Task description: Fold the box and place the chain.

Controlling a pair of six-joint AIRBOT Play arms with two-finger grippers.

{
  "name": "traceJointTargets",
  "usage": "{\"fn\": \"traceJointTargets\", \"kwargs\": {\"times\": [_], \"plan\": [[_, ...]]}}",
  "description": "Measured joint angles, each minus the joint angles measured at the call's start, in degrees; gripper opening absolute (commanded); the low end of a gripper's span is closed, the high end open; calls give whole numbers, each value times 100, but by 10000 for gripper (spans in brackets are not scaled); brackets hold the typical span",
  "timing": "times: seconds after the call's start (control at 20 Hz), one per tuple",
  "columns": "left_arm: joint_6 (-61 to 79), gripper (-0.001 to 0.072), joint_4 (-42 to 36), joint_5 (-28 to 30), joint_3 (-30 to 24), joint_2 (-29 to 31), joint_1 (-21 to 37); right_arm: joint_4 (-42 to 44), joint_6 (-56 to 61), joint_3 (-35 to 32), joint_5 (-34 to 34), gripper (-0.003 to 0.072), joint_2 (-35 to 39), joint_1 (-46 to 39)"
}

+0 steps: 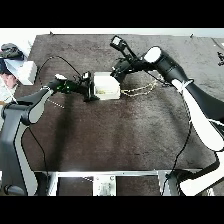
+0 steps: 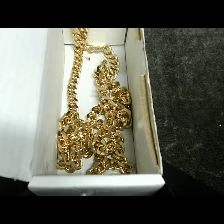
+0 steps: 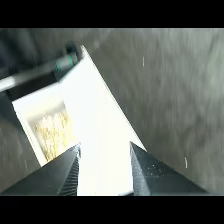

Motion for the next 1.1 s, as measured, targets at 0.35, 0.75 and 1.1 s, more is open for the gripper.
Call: {"fn": "traceJointTargets", "kwargs": {"times": [0.35, 0.75, 1.1], "plan": [[0, 468, 0, -2, 0, 0, 0, -1307, 385, 0, 564, 268, -286, -1001], [0, 468, 0, -2, 0, 0, 0, -2712, 407, 474, 973, 269, -1060, -1130], [2, 468, -2, -2, 0, 0, 0, -3281, 81, 704, 1233, 270, -1272, -1106]]}}
